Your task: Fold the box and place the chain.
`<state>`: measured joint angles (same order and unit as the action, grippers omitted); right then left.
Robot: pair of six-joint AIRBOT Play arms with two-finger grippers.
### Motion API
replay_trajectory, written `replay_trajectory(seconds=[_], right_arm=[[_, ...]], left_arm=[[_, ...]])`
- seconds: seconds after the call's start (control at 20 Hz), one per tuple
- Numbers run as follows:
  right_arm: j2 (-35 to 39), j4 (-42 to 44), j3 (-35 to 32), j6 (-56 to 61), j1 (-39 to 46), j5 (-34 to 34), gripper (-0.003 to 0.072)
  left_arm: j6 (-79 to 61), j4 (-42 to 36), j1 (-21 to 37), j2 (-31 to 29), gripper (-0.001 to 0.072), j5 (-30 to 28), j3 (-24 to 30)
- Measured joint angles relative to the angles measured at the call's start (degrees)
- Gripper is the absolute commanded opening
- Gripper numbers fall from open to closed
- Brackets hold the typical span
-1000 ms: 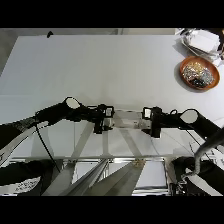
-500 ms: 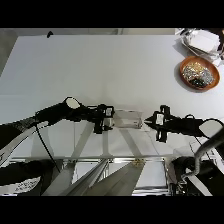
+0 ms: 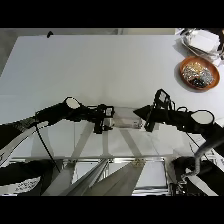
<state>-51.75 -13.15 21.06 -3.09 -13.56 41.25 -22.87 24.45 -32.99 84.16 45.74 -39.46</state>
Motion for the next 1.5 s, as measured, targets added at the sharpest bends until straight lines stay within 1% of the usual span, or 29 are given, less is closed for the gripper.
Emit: replay_trajectory(seconds=[0.15, 0.3, 0.6, 0.8, 1.05, 1.2, 1.3, 1.4, 1.5], right_arm=[[-6.16, 7.04, 0.00, -1.77, 0.00, -4.98, 0.0016], [-9.27, 8.87, 0.00, -1.84, 0.00, -7.65, 0.0016], [-10.95, 0.22, 0.00, 7.30, 0.00, -9.46, 0.0016], [-10.86, -1.01, 0.39, 9.81, 0.00, -9.05, 0.0017], [-6.27, 0.92, 4.83, 12.68, 0.00, -3.48, 0.0016], [-2.49, -3.10, 6.51, 18.38, 0.00, 2.51, 0.0015], [-0.83, -10.23, 6.97, 21.27, 0.00, 7.80, 0.0015], [0.11, -20.24, 7.19, 22.91, 0.00, 12.81, 0.0015], [0.61, -29.83, 7.34, 24.06, 0.00, 16.11, 0.0015]], left_arm=[[0.00, 0.00, 0.00, 0.00, 0.0313, -0.02, 0.00], [-0.02, 0.00, 0.00, 0.00, 0.0313, -0.02, 0.00], [-0.02, 0.00, 0.00, 0.00, 0.0313, -0.04, 0.00], [-0.02, 0.00, 0.00, 0.00, 0.0313, -0.02, 0.00], [0.04, 0.02, 0.00, 0.00, 0.0313, -0.04, 0.00], [0.00, 0.02, 0.00, 0.00, 0.0313, -0.04, 0.00], [-0.04, 0.02, 0.00, 0.00, 0.0313, -0.04, 0.00], [-0.04, 0.02, 0.00, 0.00, 0.0313, -0.02, 0.00], [-0.04, 0.02, 0.00, 0.00, 0.0313, -0.02, 0.00]])
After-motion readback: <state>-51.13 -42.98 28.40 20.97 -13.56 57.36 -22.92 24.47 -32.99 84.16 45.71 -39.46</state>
